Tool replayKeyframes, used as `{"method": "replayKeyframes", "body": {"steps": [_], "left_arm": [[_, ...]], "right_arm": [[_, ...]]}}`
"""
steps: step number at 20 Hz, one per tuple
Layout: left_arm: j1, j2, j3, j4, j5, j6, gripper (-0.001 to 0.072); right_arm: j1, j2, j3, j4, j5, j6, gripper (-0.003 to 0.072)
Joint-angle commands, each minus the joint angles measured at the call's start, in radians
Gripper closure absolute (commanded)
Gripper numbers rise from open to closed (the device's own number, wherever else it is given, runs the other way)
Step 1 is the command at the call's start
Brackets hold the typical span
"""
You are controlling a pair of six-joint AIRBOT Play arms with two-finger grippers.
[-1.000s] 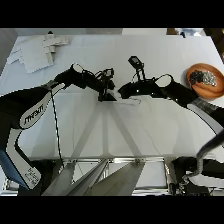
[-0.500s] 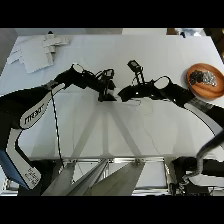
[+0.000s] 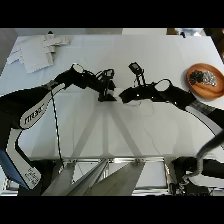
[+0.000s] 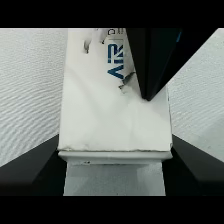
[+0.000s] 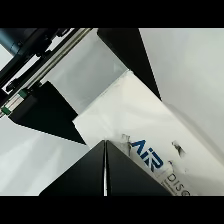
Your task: Fold the box and place the chain.
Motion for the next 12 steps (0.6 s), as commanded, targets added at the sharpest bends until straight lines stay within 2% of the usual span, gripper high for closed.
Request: {"method": "replayKeyframes", "body": {"steps": [1,4,8,12], "left_arm": [[0.001,0.001,0.001,0.002,0.001,0.003,0.0699],[0.001,0.001,0.0,0.002,0.0,0.003,0.0699],[0.001,0.001,0.0,0.002,0.001,0.003,0.0699],[0.001,0.001,0.001,0.002,0.001,0.003,0.0699]], "right_arm": [[-0.001,0.056,0.0,0.039,-0.053,-0.057,0.0678],[-0.002,0.132,0.0,0.026,-0.075,-0.098,0.0677],[-0.002,0.194,-0.004,-0.061,-0.055,-0.09,0.0677],[-0.027,0.194,-0.091,-0.046,-0.068,-0.068,0.0678]]}}
